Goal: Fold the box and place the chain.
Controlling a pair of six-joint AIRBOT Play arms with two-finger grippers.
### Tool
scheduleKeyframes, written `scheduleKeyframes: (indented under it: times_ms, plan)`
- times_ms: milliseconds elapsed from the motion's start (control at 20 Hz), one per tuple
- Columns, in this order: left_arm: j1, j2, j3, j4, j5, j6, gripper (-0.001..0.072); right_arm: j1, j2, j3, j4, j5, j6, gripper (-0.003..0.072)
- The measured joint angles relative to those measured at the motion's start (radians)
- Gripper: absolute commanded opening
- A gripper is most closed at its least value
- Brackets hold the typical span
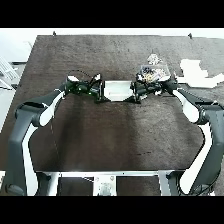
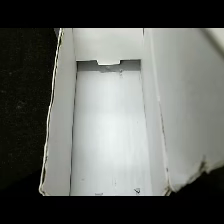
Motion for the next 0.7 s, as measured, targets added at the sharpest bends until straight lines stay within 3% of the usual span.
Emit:
scheduleKeyframes:
  times_ms: [250, 300, 350, 700]
  plan:
    - [0.0, 0.0, 0.0, 0.007, -0.001, 0.0, 0.0582, 0.0, 0.0, 0.0, 0.0, 0.0, 0.0, 0.0583]
    - [0.0, 0.0, 0.0, 0.008, -0.001, 0.0, 0.0418, 0.0, 0.0, 0.0, 0.0, 0.0, 0.0, 0.0583]
    - [0.0, 0.0, 0.0, 0.008, -0.001, 0.001, 0.0366, 0.0, 0.0, 0.0, 0.0, 0.0, 0.0, 0.0583]
    - [0.0, 0.0, 0.0, 0.011, 0.002, 0.015, 0.0366, 0.0, 0.0, 0.0, 0.0, -0.002, 0.0, 0.0583]
